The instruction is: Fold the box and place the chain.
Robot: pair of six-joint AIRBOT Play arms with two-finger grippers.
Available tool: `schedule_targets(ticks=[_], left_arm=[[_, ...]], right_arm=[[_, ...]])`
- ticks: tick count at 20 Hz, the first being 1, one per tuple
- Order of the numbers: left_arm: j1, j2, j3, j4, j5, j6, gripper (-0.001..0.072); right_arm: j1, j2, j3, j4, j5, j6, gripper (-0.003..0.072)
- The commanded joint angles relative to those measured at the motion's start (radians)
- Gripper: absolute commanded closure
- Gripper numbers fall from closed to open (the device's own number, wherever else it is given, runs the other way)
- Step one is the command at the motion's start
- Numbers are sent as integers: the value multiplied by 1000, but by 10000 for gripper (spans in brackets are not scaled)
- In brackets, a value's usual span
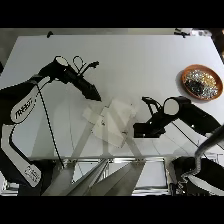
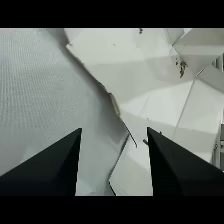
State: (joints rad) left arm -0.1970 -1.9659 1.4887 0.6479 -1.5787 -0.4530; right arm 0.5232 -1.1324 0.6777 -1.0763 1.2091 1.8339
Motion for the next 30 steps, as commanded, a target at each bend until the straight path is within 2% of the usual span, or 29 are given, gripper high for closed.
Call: schedule_targets(ticks=[1,6,9,13,17,24,25,26,28,29,30], left_arm=[[2,0,1,1,11,0,247],[4,0,1,0,27,0,247],[5,0,1,1,40,0,247],[5,0,1,2,43,0,247],[4,0,1,13,45,0,247],[4,0,1,21,56,0,247],[4,0,1,21,56,0,247],[4,0,1,21,56,0,247],[4,0,1,21,56,0,247],[4,0,1,23,66,0,241],[4,0,1,24,103,-1,190]], right_arm=[[51,-47,0,7,-71,21,163],[-39,9,11,-76,124,21,163],[-125,112,36,-51,138,28,165],[-145,175,42,48,107,28,166],[-73,170,42,114,-71,30,185],[10,-12,42,36,-73,68,190],[18,-34,42,19,-86,74,236],[23,-56,42,6,-100,79,249],[23,-77,42,-13,-149,77,389],[23,-77,42,-37,-186,76,556],[23,-77,42,-44,-219,57,676]])
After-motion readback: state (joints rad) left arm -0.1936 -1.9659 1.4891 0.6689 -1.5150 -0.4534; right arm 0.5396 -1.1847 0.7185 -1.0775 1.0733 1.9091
